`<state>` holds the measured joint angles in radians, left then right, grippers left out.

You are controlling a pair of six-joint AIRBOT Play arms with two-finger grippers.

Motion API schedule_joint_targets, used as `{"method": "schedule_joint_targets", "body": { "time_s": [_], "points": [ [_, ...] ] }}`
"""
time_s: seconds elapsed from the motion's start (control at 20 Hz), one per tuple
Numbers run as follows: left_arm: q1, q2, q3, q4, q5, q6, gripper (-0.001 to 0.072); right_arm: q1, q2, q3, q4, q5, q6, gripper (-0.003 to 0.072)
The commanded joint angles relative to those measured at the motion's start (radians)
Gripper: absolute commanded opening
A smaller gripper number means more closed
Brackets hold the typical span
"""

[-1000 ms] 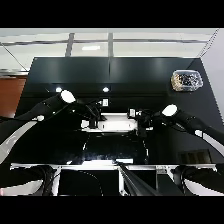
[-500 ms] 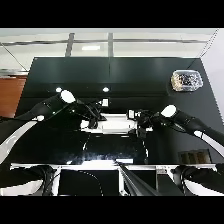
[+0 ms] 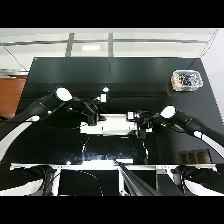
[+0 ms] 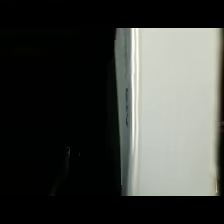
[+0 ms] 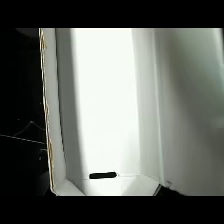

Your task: Fold the box and place the chain.

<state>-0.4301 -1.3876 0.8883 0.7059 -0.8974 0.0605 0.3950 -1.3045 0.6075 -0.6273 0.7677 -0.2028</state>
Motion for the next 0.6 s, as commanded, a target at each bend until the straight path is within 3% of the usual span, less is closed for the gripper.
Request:
{"method": "schedule_joint_targets", "body": {
  "time_s": [0.0, 0.1, 0.15, 0.2, 0.3, 0.4, 0.55],
  "points": [
    [0.041, 0.075, 0.006, 0.074, -0.019, -0.149, 0.0446, 0.0, 0.013, 0.001, 0.006, -0.002, 0.02, 0.0424],
    [0.066, 0.133, 0.006, 0.175, -0.086, -0.303, 0.0439, 0.0, 0.02, 0.001, 0.006, -0.006, 0.02, 0.0424],
    [0.072, 0.161, 0.005, 0.225, -0.129, -0.409, 0.0336, 0.0, 0.02, 0.001, 0.006, -0.008, 0.02, 0.0424],
    [0.073, 0.188, 0.005, 0.274, -0.185, -0.528, 0.0047, 0.0, 0.02, 0.001, 0.006, -0.01, 0.02, 0.0424],
    [0.072, 0.216, -0.001, 0.313, -0.33, -0.688, 0.0024, 0.0, 0.02, 0.001, 0.013, -0.012, 0.02, 0.0424],
    [0.048, 0.233, -0.042, 0.285, -0.385, -0.848, 0.0024, 0.0, 0.02, 0.001, 0.032, -0.013, 0.02, 0.0424],
    [-0.005, 0.242, -0.156, 0.005, -0.37, -0.754, 0.0024, 0.0, 0.02, 0.001, 0.032, -0.013, 0.02, 0.0424]
  ]
}}
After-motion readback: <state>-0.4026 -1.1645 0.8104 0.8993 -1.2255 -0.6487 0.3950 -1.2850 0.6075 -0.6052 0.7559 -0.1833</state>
